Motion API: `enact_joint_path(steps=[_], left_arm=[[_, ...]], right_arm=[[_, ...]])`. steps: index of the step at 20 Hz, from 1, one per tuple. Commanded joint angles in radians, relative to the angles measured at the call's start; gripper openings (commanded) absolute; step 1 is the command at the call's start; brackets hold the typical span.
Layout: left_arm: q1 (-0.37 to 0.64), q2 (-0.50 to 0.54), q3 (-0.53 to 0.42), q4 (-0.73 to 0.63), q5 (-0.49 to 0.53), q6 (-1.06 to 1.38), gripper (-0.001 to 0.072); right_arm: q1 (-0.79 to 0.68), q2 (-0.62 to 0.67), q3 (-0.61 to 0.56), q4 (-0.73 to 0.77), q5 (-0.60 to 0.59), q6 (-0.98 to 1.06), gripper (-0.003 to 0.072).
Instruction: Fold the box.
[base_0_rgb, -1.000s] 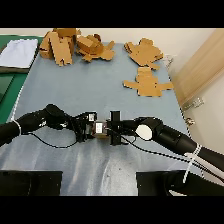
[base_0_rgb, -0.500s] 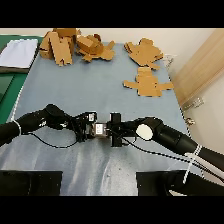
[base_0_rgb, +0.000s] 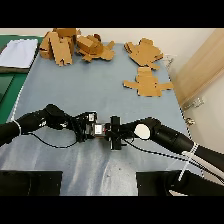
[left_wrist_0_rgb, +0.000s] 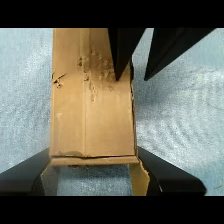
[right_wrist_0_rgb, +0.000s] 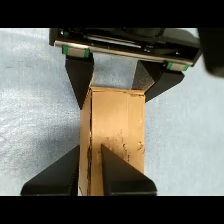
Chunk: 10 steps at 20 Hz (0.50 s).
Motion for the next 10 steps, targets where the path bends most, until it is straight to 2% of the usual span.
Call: enact_joint_path(steps=[1,5,8,9,10], left_arm=[[0.0,0.0,0.001,0.0,0.0,0.0,0.0406],[0.0,0.0,0.001,0.0,0.001,0.0,0.0406],[0.0,0.0,0.001,0.0,0.0,0.0,0.0406],[0.0,0.0,0.001,0.0,0.0,0.0,0.0407],[0.0,0.0,0.001,0.0,0.0,0.0,0.0407]], right_arm=[[0.003,0.012,0.004,0.003,0.006,0.029,0.0193],[0.0,0.109,0.005,-0.094,0.007,0.227,0.0203],[-0.02,0.19,0.004,-0.173,0.012,0.515,0.0194],[-0.032,0.214,0.004,-0.182,0.024,0.643,0.0061],[-0.049,0.233,0.003,-0.183,0.029,0.825,0.0004]])
